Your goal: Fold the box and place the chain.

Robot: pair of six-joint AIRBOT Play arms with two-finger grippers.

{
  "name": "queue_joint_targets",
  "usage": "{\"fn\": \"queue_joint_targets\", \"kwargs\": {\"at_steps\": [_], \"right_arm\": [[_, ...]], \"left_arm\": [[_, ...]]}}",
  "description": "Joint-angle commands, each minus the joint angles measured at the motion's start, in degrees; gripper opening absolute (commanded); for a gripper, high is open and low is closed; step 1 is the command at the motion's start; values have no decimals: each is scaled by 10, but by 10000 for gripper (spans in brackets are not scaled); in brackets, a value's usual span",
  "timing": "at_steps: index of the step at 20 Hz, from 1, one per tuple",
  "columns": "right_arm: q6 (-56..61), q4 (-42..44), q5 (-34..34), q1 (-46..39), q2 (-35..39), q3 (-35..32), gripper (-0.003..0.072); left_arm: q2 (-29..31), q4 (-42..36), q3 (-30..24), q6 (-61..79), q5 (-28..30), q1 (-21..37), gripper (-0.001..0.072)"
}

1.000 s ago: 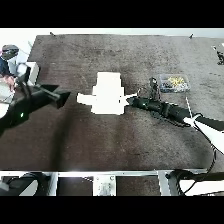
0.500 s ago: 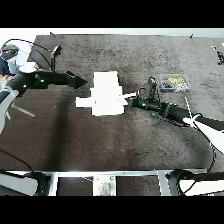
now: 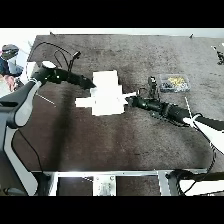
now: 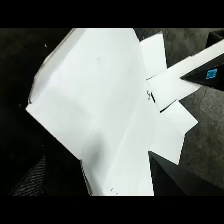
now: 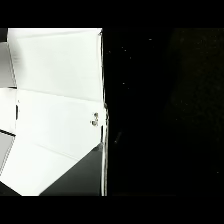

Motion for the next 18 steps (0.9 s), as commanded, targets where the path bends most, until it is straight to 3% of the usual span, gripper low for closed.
{"fn": "queue_joint_targets", "kwargs": {"at_steps": [1, 4, 5, 7, 8, 9, 12, 13, 15, 17, 18], "right_arm": [[-2, 1, 0, 0, 0, 0, 12], [-18, 6, 9, 0, 0, 0, 12], [-21, 7, 10, 0, 0, 0, 12], [-21, 7, 10, 0, 0, 0, 12], [-21, 7, 10, 0, 0, 0, 12], [-21, 7, 10, 0, 0, 0, 12], [-20, 7, 10, 0, 0, 0, 12], [-20, 7, 10, 0, 0, 0, 12], [-20, 7, 11, 0, 0, 0, 13], [-21, 7, 11, 0, 0, 0, 16], [-21, 7, 14, 0, 0, 0, 191]], "left_arm": [[-44, 13, 50, -20, -22, -5, 702], [-68, -4, 66, -21, -54, -6, 701], [-75, -23, 66, -15, -70, -7, 633], [-83, -53, 66, -3, -90, -8, 627], [-84, -56, 66, -2, -95, -8, 536], [-85, -56, 66, -2, -102, -8, 527], [-85, -49, 66, 9, -123, -8, 371], [-85, -48, 66, 13, -123, -8, 209], [-85, -48, 66, 27, -124, -8, 47], [-85, -48, 66, 46, -129, -8, 11], [-85, -49, 66, 61, -135, -8, 12]]}}
